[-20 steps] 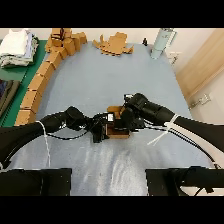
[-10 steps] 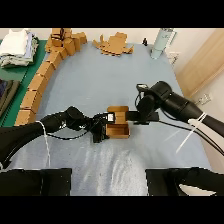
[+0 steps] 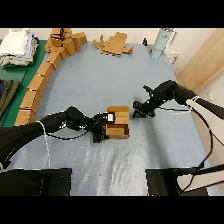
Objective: Fold the box.
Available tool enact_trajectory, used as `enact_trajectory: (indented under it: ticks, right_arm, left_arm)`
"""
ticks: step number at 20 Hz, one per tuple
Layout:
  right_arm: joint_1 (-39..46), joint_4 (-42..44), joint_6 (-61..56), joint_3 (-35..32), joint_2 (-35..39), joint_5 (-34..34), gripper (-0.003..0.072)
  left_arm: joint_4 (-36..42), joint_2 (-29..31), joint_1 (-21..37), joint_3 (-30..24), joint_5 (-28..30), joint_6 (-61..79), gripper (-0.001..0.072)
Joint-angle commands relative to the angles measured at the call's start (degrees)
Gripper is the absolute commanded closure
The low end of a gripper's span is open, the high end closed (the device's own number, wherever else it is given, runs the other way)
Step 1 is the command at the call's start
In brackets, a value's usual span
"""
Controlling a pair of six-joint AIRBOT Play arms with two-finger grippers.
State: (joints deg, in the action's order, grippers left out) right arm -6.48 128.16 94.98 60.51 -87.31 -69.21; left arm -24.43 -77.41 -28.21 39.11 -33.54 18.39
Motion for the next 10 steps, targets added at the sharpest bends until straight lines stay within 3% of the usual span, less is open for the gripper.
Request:
enact_trajectory:
  ticks: [1, 4, 10]
  right_arm:
    - [2.7, 21.6, 23.7, 1.7, -7.2, -6.1, 0.068]
    - [-0.8, 23.6, 32.9, 2.9, -7.6, -12.2, 0.068]
    - [-7.6, 20.0, 36.8, 2.6, -1.0, -12.5, 0.068]
  left_arm:
    - [0.0, 0.0, 0.0, 0.0, 0.0, 0.0, 0.0201]
    - [0.0, 0.0, 0.0, 0.0, 0.0, 0.0, 0.0201]
    - [0.0, 0.0, 0.0, 0.0, 0.0, 0.0, 0.0201]
